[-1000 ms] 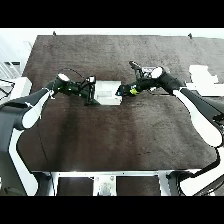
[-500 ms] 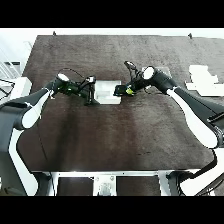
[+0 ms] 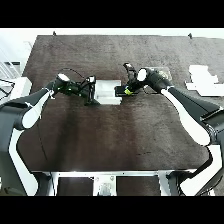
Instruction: Fold the box and place the chain.
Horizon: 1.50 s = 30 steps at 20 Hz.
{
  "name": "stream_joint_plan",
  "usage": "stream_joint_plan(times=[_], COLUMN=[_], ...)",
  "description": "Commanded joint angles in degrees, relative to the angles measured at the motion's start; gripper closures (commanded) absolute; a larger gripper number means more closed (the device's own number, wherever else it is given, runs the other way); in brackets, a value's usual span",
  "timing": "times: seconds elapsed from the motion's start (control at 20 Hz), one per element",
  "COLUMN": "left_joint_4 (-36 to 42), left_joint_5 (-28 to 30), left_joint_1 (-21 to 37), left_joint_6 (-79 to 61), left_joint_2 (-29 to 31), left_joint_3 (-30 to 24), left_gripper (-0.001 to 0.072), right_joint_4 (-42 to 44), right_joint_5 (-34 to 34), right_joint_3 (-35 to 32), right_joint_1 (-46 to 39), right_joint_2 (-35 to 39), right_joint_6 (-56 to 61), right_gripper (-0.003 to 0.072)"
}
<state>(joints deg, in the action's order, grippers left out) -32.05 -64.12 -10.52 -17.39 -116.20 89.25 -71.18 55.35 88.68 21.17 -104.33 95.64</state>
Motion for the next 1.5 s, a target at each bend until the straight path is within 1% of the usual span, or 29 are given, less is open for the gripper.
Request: stream_joint_plan(times=[0.0, 0.15, 0.25, 0.35, 0.4, 0.5, 0.55, 0.7, 0.75, 0.95, 1.0, 1.15, 1.25, 1.4, 1.45], left_joint_4=[0.0, 0.0, 0.0, 0.0, 0.0, 0.0, 0.0, 0.0, 0.0, 0.0, 0.0, 0.0, 0.0, 0.0, 0.0], left_joint_5=[0.0, 0.0, 0.0, 0.0, 0.0, 0.0, 0.0, 0.0, 0.0, 0.0, -0.1, -0.1, -0.2, -0.2, -0.2], left_joint_1=[0.0, 0.0, 0.0, 0.0, 0.0, 0.0, 0.0, 0.0, 0.0, 0.0, 0.0, 0.0, 0.0, 0.0, 0.0], left_joint_6=[0.0, 0.0, 0.0, 0.0, 0.0, 0.0, 0.0, 0.0, 0.0, 0.0, 0.0, 0.0, 0.0, 0.0, 0.0], left_joint_2=[0.0, 0.0, 0.0, 0.0, 0.0, 0.0, 0.0, 0.0, 0.0, 0.0, 0.0, 0.0, 0.0, 0.0, 0.0], left_joint_3=[0.0, 0.0, 0.0, 0.0, 0.0, 0.0, 0.0, 0.0, 0.0, 0.0, 0.0, 0.0, 0.0, 0.0, 0.0], left_gripper=[0.0247, 0.0247, 0.0247, 0.0247, 0.0247, 0.0247, 0.0247, 0.0247, 0.0247, 0.0247, 0.0247, 0.0247, 0.0247, 0.0247, 0.0247], right_joint_4=[-5.2, -11.0, -12.9, -14.9, -15.0, -15.1, -15.6, -16.1, -16.1, -16.4, -16.6, -17.0, -17.4, -17.4, -17.4], right_joint_5=[2.9, 5.2, 6.3, 7.7, 7.8, 8.1, 8.2, 9.4, 10.3, 14.5, 15.3, 16.8, 17.7, 17.8, 17.8], right_joint_3=[3.4, 6.8, 8.0, 8.7, 8.8, 8.8, 8.8, 9.3, 10.2, 15.4, 16.5, 17.1, 17.1, 17.1, 17.1], right_joint_1=[1.9, 3.8, 4.2, 4.2, 4.2, 4.2, 4.2, 4.3, 4.5, 5.6, 5.8, 6.0, 6.0, 6.1, 6.1], right_joint_2=[-1.9, -3.3, -3.7, -4.0, -4.1, -4.1, -4.1, -4.7, -5.3, -8.5, -9.0, -9.3, -9.3, -9.3, -9.3], right_joint_6=[5.1, 9.6, 11.7, 14.0, 14.1, 14.4, 15.1, 15.4, 15.4, 15.5, 15.5, 16.9, 18.0, 18.0, 18.0], right_gripper=[0.0198, 0.0199, 0.0243, 0.0245, 0.0276, 0.0285, 0.0309, 0.0317, 0.0334, 0.0338, 0.0359, 0.0395, 0.0397, 0.0442, 0.0487])
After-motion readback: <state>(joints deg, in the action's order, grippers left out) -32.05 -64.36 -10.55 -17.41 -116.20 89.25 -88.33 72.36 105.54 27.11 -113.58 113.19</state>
